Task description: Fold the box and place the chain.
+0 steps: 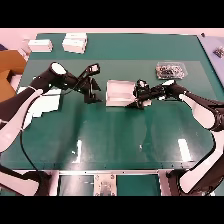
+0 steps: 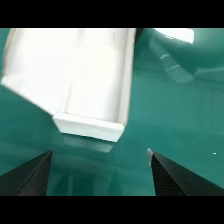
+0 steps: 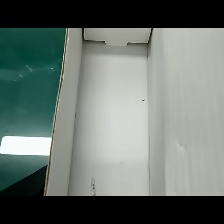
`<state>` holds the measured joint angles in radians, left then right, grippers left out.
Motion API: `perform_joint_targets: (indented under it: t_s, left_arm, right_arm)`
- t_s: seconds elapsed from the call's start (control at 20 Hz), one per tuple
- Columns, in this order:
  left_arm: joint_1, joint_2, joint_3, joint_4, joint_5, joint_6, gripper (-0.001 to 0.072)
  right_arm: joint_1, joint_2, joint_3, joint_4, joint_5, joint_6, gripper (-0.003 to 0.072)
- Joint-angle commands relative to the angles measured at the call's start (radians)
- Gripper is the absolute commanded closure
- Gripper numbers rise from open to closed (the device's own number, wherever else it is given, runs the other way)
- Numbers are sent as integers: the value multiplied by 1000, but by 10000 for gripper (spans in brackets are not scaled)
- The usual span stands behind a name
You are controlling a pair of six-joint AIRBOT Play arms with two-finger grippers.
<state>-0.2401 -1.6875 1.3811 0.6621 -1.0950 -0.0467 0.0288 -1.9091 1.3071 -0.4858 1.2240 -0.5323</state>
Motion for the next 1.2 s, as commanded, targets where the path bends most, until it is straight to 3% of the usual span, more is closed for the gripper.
perform_joint_targets:
  t_s: [0.0, 0.35, 1.15]
  left_arm:
    - [55, -40, -3, -122, -16, 86, 2]
    - [47, -143, -2, -285, -13, 269, 2]
    - [-13, -218, 15, -304, 3, 423, 3]
  right_arm:
    - [0, 0, 1, 0, 0, 0, 111]
    - [0, 0, 1, 0, 0, 0, 111]
    - [0, 0, 1, 0, 0, 0, 111]
